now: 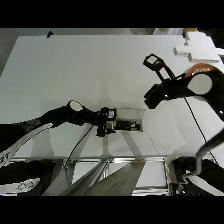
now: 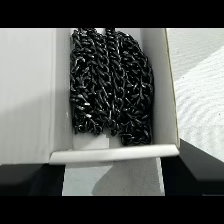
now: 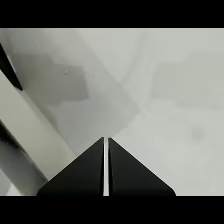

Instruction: Fold the box and place the chain.

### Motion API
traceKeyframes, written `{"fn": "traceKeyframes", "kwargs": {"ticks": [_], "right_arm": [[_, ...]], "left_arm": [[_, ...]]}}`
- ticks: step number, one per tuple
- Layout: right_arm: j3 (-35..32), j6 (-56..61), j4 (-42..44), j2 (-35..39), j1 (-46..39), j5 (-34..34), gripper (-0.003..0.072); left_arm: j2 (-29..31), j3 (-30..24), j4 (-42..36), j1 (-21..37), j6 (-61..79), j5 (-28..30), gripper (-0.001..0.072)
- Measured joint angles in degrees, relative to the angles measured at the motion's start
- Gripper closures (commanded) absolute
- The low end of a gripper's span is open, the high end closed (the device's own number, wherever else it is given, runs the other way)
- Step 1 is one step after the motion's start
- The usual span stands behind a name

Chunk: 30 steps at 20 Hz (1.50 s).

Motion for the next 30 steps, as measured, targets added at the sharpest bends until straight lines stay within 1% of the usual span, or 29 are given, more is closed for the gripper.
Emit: {"fn": "traceKeyframes", "kwargs": {"ticks": [4,7,12,16,19,20,21,25,26,30], "right_arm": [[0.5,-7.8,4.8,-5.1,1.2,-0.2,0.0667],[0.4,-11.1,6.5,-6.7,2.4,-0.3,0.0667],[-1.3,-14.7,7.6,-7.5,4.5,0.7,0.0666],[-5.4,-19.2,10.5,-5.9,6.4,2.1,0.0664],[-9.6,-23.6,13.6,-2.6,7.2,1.2,0.0597],[-10.6,-24.4,14.1,-1.4,7.4,0.7,0.0529],[-11.5,-25.2,14.3,-0.4,7.5,0.1,0.0502],[-13.3,-27.8,14.8,1.8,7.9,-1.1,0.0498],[-13.6,-28.4,15.0,2.0,8.2,-1.2,0.0482],[-13.9,-30.8,15.0,2.5,10.1,-1.5,0.0482]], "left_arm": [[0.0,0.0,0.0,0.0,0.0,0.0,0.0437],[0.0,0.0,0.0,0.0,0.0,0.0,0.0437],[0.0,0.0,0.0,0.0,0.0,0.0,0.0437],[0.0,0.0,0.0,0.0,0.0,0.0,0.0437],[0.0,0.0,0.0,0.0,0.0,0.0,0.0437],[0.0,0.0,0.0,0.0,0.0,0.0,0.0437],[0.0,0.0,0.0,0.0,0.0,0.0,0.0437],[0.0,0.0,0.0,0.0,0.0,0.0,0.0437],[0.0,0.0,0.0,0.0,0.0,0.0,0.0437],[0.0,0.0,0.0,0.0,0.0,0.0,0.0437]]}}
